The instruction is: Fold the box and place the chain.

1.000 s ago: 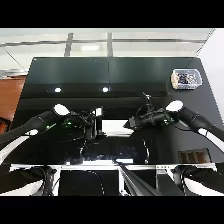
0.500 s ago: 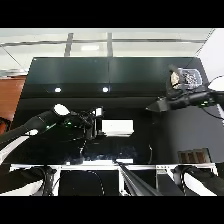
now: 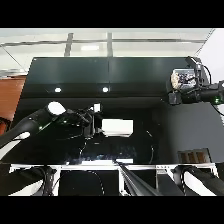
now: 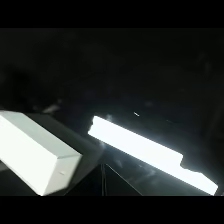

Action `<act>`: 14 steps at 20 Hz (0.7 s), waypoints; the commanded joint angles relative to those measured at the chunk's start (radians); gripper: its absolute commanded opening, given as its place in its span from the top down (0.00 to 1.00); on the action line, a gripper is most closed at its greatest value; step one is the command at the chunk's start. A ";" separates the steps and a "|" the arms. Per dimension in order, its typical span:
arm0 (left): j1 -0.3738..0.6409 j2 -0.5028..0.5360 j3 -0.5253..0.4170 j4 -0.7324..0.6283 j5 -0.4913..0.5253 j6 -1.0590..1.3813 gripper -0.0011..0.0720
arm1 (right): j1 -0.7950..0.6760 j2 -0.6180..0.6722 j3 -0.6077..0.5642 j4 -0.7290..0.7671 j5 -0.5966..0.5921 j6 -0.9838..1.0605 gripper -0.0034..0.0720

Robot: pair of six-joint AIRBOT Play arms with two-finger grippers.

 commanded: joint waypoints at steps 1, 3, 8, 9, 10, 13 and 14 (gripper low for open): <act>0.005 0.106 0.004 0.078 -0.053 -0.097 0.01 | -0.004 0.001 0.000 -0.054 -0.005 0.001 0.93; 0.004 0.144 0.012 0.064 -0.048 -0.162 0.01 | -0.003 0.001 0.000 -0.053 0.006 0.002 0.93; -0.088 0.035 0.138 0.014 -0.031 -0.206 0.01 | -0.003 0.001 0.000 -0.054 0.019 0.002 0.93; -0.108 -0.006 0.168 0.014 -0.027 -0.206 0.01 | -0.004 0.001 0.000 -0.054 0.019 0.002 0.93; -0.129 -0.051 0.198 0.014 -0.030 -0.206 0.01 | -0.003 0.001 0.000 -0.054 0.020 0.002 0.93; -0.167 -0.158 0.257 0.025 -0.019 -0.206 0.01 | -0.004 0.001 -0.002 -0.059 0.027 0.001 0.93; -0.167 -0.180 0.268 0.018 -0.019 -0.208 0.01 | -0.004 0.001 -0.003 -0.062 0.029 0.001 0.93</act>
